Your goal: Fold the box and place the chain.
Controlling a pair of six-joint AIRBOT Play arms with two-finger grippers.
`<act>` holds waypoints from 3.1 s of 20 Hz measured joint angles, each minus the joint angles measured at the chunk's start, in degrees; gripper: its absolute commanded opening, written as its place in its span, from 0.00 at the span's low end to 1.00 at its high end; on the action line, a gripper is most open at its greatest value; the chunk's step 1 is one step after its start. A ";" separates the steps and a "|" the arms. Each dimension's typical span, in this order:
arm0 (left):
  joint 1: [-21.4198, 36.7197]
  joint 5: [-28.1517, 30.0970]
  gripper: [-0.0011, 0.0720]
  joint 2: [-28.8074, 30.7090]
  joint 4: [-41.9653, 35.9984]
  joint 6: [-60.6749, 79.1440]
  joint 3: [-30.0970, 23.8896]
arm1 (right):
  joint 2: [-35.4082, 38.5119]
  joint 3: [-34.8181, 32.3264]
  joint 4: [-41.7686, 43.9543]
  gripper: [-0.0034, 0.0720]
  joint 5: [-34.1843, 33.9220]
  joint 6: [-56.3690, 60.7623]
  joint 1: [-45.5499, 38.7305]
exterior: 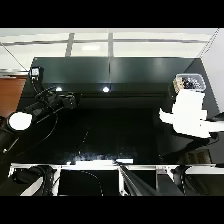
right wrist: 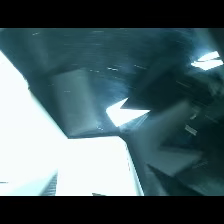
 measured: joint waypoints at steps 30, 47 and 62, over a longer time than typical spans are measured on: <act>-0.24 -3.78 0.98 0.00 -1.36 -0.02 0.00 | 5.95 -14.38 22.60 0.06 7.58 -11.08 25.75; -0.02 -22.45 0.98 -23.26 -14.32 11.13 5.64 | 28.13 -34.29 25.24 0.06 -25.14 -8.70 67.38; 4.13 -58.80 0.16 -54.95 -26.51 38.69 29.00 | 28.59 -34.88 24.83 0.06 -24.41 -8.72 68.15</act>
